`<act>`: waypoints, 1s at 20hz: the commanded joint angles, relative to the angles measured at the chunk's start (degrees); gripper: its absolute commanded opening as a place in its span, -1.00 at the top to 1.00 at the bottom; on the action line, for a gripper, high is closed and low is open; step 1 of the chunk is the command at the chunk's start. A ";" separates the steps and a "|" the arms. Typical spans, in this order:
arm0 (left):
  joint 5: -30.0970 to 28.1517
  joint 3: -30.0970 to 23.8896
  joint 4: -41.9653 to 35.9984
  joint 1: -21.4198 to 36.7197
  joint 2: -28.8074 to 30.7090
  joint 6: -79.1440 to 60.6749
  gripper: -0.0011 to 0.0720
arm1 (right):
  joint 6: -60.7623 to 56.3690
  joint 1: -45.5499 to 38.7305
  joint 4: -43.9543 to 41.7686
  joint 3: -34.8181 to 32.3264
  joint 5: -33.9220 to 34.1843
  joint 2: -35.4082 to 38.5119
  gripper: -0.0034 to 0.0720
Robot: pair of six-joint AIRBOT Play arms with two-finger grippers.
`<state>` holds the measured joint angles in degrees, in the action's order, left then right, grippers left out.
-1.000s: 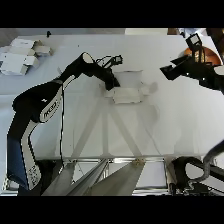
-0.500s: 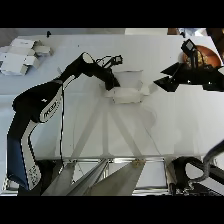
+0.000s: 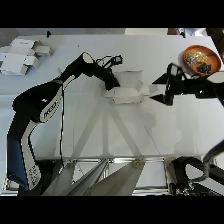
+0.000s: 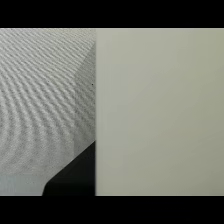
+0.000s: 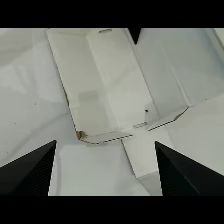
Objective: Fold the box and place the chain.
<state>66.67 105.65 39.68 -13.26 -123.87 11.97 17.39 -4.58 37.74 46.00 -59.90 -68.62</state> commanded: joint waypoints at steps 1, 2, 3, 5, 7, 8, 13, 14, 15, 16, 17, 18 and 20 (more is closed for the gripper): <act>-0.02 0.02 0.00 -0.04 0.02 -0.02 0.92 | 7.13 1.11 -0.68 -4.76 6.82 -2.36 -0.91; -0.02 0.00 0.00 -0.04 0.02 -0.02 0.92 | 7.17 1.14 -1.44 -4.76 7.74 -4.59 -0.91; -0.02 0.00 0.00 -0.04 0.02 0.00 0.92 | 7.56 1.40 -2.54 -4.76 8.59 -6.67 -0.91; -0.02 0.00 0.00 -0.04 0.02 0.00 0.92 | 11.78 2.82 -2.69 -4.76 8.83 -9.90 -0.91; -0.02 0.00 0.00 -0.04 0.02 -0.02 0.92 | 13.68 4.35 -4.09 -4.76 11.47 -11.65 -0.91; 0.00 0.00 0.00 -0.04 0.02 -0.02 0.92 | 14.75 4.63 -5.49 -4.76 13.40 -12.22 -0.91; -0.02 0.00 0.00 -0.04 0.02 -0.02 0.92 | 23.63 4.63 -15.89 -4.74 17.75 -14.99 -0.91; -0.02 0.00 0.00 -0.04 0.02 -0.02 0.92 | 24.79 4.63 -17.35 -4.74 17.77 -15.43 -0.91; -0.02 0.00 0.00 -0.04 0.02 -0.02 0.92 | 25.64 4.63 -18.32 -4.74 17.77 -15.80 -0.91; -0.02 0.00 0.00 -0.04 0.02 -0.02 0.92 | 26.73 4.63 -19.26 -4.74 17.77 -16.17 -0.91; -0.02 0.00 0.00 -0.04 0.02 -0.02 0.92 | 27.32 4.63 -20.17 -4.74 17.79 -16.28 -0.91; -0.02 0.00 0.00 -0.04 0.02 0.00 0.92 | 28.04 4.63 -21.49 -4.72 17.77 -16.28 -0.91; -0.02 0.00 0.00 -0.04 0.02 -0.02 0.92 | 28.17 4.63 -24.11 -4.22 17.73 -16.26 -0.91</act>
<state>66.65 105.65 39.68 -13.26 -123.87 11.94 43.57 -0.01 18.17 41.39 -42.48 -84.51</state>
